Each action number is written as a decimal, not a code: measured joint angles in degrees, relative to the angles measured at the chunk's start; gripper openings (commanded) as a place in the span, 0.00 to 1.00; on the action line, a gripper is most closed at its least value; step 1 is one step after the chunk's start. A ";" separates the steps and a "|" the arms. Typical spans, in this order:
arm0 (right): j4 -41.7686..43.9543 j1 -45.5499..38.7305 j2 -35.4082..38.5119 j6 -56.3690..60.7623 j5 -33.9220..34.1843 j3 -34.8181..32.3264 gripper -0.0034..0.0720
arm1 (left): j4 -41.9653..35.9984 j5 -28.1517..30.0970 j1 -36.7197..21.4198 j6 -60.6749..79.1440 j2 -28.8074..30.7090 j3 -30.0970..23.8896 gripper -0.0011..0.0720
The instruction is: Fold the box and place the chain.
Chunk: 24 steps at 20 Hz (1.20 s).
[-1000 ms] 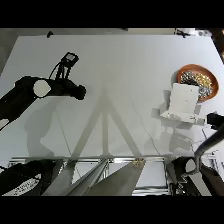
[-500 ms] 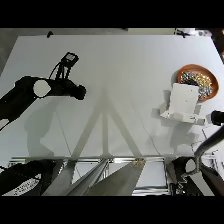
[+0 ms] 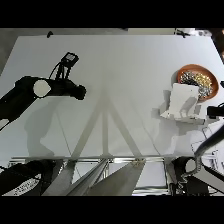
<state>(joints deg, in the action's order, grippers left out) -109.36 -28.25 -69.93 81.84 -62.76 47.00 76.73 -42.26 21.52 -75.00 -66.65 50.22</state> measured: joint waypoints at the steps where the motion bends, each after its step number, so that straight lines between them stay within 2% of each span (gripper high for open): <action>1: 0.09 0.00 -1.77 -0.72 0.68 0.44 0.80 | 0.00 0.00 0.00 0.00 0.00 0.00 0.64; 3: 0.50 0.00 -4.68 -1.64 1.40 0.94 0.71 | 0.00 0.00 0.00 0.00 0.00 0.00 0.64; 4: 0.70 0.00 -5.99 -2.25 1.62 1.11 0.59 | 0.00 0.00 0.00 0.02 0.00 0.00 0.64; 5: 0.79 0.00 -6.88 -2.62 1.68 1.22 0.38 | 0.00 0.00 0.00 0.02 0.00 0.00 0.64; 6: 0.81 0.00 -7.58 -3.08 1.86 1.33 0.22 | 0.00 0.00 0.00 0.02 0.00 0.00 0.64; 9: 1.14 0.00 -8.52 -5.20 1.25 1.46 0.06 | -0.02 0.00 0.00 0.02 0.00 0.00 0.64; 12: 2.93 0.74 -7.50 -10.43 -1.73 1.53 0.06 | 0.00 0.00 0.00 0.02 0.00 0.00 0.64; 16: 5.86 5.31 -1.88 -15.80 -4.44 1.51 0.06 | 0.00 0.00 0.00 0.02 0.00 0.00 0.64; 20: 17.77 10.67 5.40 -18.60 -5.14 0.11 0.06 | -0.02 0.00 0.00 0.02 0.00 0.00 0.64; 24: 30.14 16.61 12.20 -20.00 -2.56 -7.26 0.06 | -0.02 0.00 0.00 0.02 0.00 0.00 0.64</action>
<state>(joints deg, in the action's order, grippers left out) -79.22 -11.64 -57.74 61.84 -65.32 39.75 76.71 -42.26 21.52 -74.98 -66.65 50.22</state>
